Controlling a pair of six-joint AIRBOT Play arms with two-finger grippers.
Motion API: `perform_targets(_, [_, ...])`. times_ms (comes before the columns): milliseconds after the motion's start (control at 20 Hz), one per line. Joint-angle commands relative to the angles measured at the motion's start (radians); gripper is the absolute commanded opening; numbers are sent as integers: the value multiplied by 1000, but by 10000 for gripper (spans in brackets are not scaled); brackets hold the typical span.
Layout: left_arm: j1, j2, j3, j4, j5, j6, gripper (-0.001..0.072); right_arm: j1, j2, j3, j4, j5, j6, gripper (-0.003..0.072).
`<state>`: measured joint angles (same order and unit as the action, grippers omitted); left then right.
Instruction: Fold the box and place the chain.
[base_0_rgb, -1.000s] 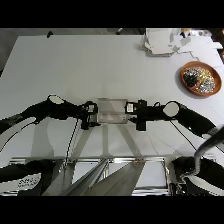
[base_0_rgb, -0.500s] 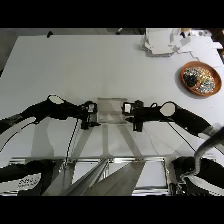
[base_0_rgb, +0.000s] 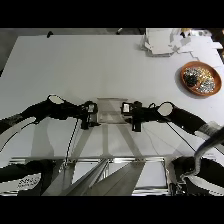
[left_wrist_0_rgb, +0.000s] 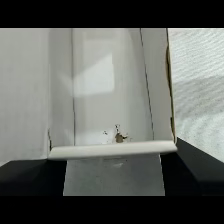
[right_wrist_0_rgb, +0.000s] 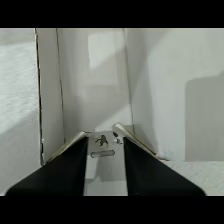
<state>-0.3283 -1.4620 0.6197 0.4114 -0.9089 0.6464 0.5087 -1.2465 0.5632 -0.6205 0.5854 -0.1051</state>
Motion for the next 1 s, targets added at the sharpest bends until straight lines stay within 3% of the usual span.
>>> perform_targets(0, [0, 0, 0, 0, 0, 0, 32, 1, -6, 0, 5, -1, -2, 339])
perform_targets(950, [0, 1, 0, 0, 0, 0, 32, 2, -5, 0, 35, 2, -1, 338])
